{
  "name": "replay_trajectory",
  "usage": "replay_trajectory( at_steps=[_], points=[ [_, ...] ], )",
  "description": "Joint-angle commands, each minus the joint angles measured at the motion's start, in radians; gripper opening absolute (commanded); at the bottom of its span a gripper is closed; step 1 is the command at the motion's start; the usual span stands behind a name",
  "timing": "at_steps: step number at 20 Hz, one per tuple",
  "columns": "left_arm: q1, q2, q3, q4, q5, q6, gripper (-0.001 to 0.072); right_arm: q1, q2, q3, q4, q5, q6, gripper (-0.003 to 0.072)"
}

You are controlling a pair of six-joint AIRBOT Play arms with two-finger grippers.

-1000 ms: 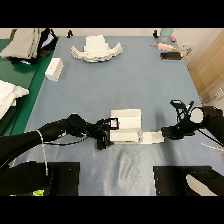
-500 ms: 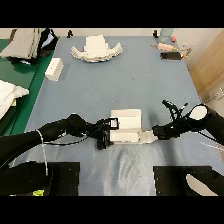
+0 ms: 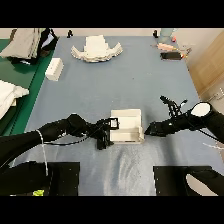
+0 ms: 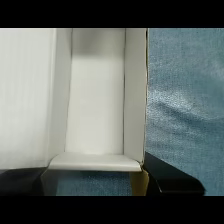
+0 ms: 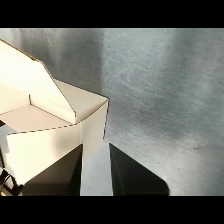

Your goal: Fold the box.

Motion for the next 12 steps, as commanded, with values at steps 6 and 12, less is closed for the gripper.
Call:
replay_trajectory(
  at_steps=[6,12],
  points=[
    [0.0,0.0,0.001,0.0,0.0,0.0,0.0509,0.033,-0.003,0.006,0.062,-0.009,-0.025,0.0455],
    [0.0,0.0,0.001,0.0,0.0,0.0,0.0509,0.225,-0.003,0.008,-0.113,-0.161,0.177,0.0454]
  ],
)
